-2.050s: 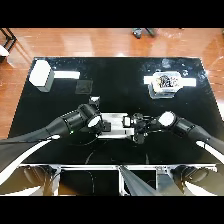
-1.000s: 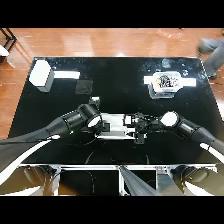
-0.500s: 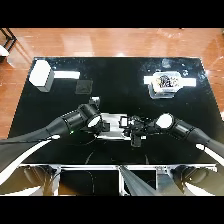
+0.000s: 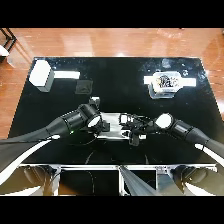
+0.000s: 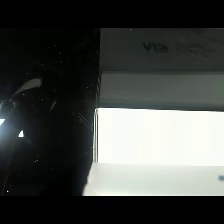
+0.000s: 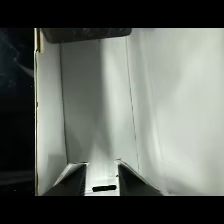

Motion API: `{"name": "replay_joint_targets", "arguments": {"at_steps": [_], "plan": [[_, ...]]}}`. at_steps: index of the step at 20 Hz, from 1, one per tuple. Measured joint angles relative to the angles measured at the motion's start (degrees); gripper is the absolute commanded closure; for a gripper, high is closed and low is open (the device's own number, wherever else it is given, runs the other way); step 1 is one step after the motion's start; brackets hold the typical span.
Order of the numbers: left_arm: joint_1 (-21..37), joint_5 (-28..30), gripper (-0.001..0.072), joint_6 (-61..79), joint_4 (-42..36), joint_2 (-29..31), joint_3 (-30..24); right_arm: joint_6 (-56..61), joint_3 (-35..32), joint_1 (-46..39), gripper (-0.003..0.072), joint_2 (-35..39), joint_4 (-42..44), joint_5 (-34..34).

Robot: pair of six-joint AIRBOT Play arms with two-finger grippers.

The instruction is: Fold the box and place the chain.

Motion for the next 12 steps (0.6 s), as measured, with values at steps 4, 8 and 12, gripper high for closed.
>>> {"name": "replay_joint_targets", "arguments": {"at_steps": [4, 8, 12], "plan": [[0.0, -0.04, 0.0689, -0.02, -0.02, 0.0, 0.0, 0.0, 0.0, 0.0, 0.0593, 0.0, 0.31, -1.03], [0.0, 0.04, 0.0689, -0.02, -0.24, 0.0, 0.0, 2.82, 0.0, -0.94, 0.0664, 0.92, 0.26, -1.09], [0.0, 0.07, 0.0689, 0.04, -0.22, 0.0, 0.0, 19.47, 0.02, -7.45, 0.0665, 6.01, -3.87, 2.97]]}}
